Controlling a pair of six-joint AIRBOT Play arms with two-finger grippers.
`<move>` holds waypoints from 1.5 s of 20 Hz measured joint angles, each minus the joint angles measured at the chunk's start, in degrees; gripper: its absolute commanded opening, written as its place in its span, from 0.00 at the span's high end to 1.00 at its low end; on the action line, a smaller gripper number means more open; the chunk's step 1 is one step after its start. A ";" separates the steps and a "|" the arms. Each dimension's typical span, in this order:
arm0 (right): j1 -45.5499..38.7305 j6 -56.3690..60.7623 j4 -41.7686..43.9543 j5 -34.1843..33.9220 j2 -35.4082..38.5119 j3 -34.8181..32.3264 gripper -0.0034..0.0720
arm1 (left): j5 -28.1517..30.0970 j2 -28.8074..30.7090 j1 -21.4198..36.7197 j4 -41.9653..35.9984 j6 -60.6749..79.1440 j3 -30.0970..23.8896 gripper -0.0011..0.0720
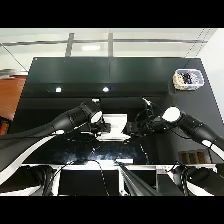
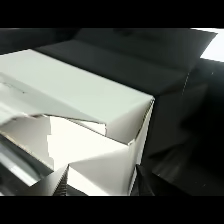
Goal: Fold the box and place the chain.
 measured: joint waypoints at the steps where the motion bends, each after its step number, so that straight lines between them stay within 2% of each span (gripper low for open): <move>1: 0.98 1.84 -1.99 -0.68 -0.02 0.68 0.33 | 0.02 0.00 0.00 0.00 0.00 0.00 0.94; 12: 7.06 14.86 -13.92 -3.61 -1.44 5.77 0.33 | 0.04 0.00 0.00 -0.02 0.02 0.00 0.94; 19: 11.56 22.64 -22.12 -3.19 -5.03 9.60 0.33 | 0.04 0.00 0.00 -0.02 0.02 0.00 0.94; 26: 13.03 28.46 -26.32 -1.79 -8.39 12.44 0.33 | 0.04 0.00 0.00 -0.02 0.02 0.00 0.94; 27: 13.09 29.03 -26.67 -1.51 -9.05 12.90 0.34 | 0.02 0.00 0.00 -0.02 0.02 0.00 0.94; 28: 13.14 29.31 -27.08 -0.98 -9.66 13.44 0.42 | 0.02 0.00 0.00 -0.02 0.02 0.00 0.94; 30: 13.38 30.38 -28.15 0.09 -10.84 14.82 0.42 | 0.02 0.00 0.00 -0.02 0.02 0.00 0.94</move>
